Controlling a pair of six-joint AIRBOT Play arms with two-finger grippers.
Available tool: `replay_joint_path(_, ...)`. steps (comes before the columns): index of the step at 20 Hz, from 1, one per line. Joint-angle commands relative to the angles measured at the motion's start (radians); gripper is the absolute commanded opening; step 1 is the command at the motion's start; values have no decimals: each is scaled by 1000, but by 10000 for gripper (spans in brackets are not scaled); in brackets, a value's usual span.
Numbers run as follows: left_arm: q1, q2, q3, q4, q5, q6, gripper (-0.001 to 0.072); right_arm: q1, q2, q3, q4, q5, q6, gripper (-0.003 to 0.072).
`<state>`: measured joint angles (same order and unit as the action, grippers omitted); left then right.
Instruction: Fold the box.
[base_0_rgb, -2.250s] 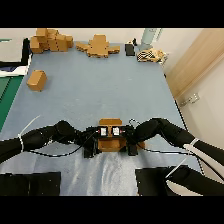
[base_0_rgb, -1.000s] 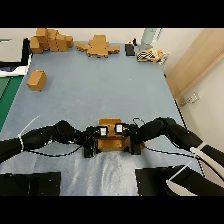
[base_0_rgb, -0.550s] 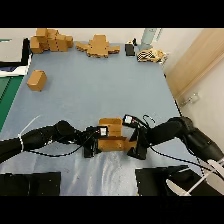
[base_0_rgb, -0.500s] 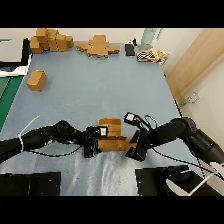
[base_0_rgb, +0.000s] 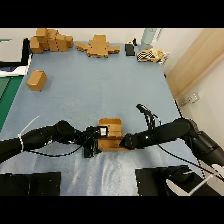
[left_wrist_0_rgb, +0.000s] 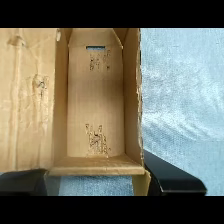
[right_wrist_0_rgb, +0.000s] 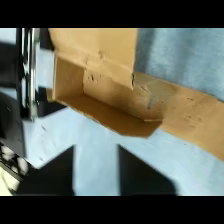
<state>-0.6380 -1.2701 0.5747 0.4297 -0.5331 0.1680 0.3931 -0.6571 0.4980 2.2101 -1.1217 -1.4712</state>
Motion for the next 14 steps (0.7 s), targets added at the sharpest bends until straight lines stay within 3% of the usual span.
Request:
replay_joint_path(1, 0, -1, 1, 0, 0, 0, 474, 23, -72, 2, 108, 188, 139, 199)
replay_joint_path(3, 0, -1, 1, 0, 0, 0, 474, 29, -124, 25, 110, 273, 135, 199)
replay_joint_path(8, 0, -1, 1, 0, 0, 0, 474, 29, -283, 148, 106, 354, 19, 195)
replay_joint_path(9, 0, -1, 1, 0, 0, 0, 474, 29, -333, 166, 101, 351, -10, 151)
replay_joint_path(11, 0, -1, 1, 0, 0, 0, 474, 29, -439, 186, 101, 324, -48, 141)
replay_joint_path(13, 0, -1, 1, 0, 0, 0, 474, 36, -508, 188, 98, 301, -114, 9)
replay_joint_path(14, 0, -1, 1, 0, 0, 0, 473, 43, -525, 188, 97, 300, -136, 9)
